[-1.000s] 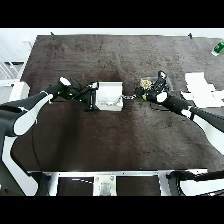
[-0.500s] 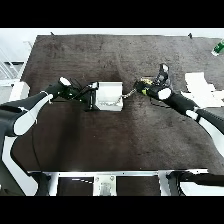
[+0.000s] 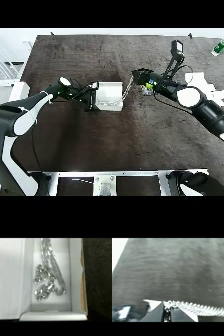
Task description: Fold the box and place the chain.
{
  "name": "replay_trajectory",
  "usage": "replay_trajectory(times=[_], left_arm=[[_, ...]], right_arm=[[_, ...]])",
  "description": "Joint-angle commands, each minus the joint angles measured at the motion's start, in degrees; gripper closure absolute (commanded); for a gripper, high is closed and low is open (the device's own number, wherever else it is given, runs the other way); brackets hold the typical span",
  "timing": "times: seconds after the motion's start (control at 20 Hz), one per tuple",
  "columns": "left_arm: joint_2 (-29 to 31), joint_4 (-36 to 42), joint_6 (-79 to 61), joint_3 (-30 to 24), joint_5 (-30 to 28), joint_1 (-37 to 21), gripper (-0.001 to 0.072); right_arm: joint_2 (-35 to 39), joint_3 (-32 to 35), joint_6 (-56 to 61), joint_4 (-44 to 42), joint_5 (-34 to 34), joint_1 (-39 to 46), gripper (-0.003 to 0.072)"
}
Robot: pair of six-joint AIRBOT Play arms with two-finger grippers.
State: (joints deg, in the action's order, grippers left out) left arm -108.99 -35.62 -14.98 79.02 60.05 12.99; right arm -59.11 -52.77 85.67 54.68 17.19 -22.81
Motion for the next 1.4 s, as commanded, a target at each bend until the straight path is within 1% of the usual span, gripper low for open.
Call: replay_trajectory(times=[0.0,0.15,0.3,0.45,0.65,1.15,1.2,1.25,1.3,1.35], left_arm=[[-0.02,-0.02,-0.02,0.02,0.00,0.00,0.0183],[0.00,-0.02,-0.02,0.02,0.00,0.00,0.0183],[-0.02,-0.02,-0.02,0.02,0.00,0.00,0.0183],[-0.02,-0.02,-0.02,0.02,0.00,0.00,0.0183],[-0.02,-0.02,-0.02,0.02,0.02,0.00,0.0183],[-0.02,-0.02,-0.02,0.02,0.00,0.00,0.0183],[-0.02,-0.02,-0.02,0.02,0.00,0.00,0.0183],[-0.02,-0.02,-0.02,0.02,0.00,0.00,0.0183],[-0.02,-0.02,-0.02,0.02,0.00,0.00,0.0183],[-0.02,-0.02,-0.02,0.02,0.00,0.00,0.0183]], right_arm=[[3.17,-1.31,-0.46,0.39,0.42,-3.54,0.0675],[3.10,-2.38,-0.70,0.42,-0.76,-6.75,0.0675],[1.25,-2.45,-0.66,-0.28,-1.27,-8.17,0.0675],[-2.75,-3.02,-0.68,-1.11,-1.79,-10.56,0.0675],[-8.26,-3.04,-0.63,-1.75,-6.27,-12.87,0.0675],[-23.12,-4.24,-0.63,-5.20,-6.47,-14.53,0.0675],[-23.69,-4.24,-0.66,-5.16,-6.47,-14.53,0.0652],[-23.80,-4.24,-0.72,-4.90,-6.47,-14.34,0.0453],[-23.56,-4.24,-0.85,-4.48,-6.38,-13.88,0.0300],[-23.04,-4.24,-0.85,-4.46,-5.64,-13.03,0.0267]])
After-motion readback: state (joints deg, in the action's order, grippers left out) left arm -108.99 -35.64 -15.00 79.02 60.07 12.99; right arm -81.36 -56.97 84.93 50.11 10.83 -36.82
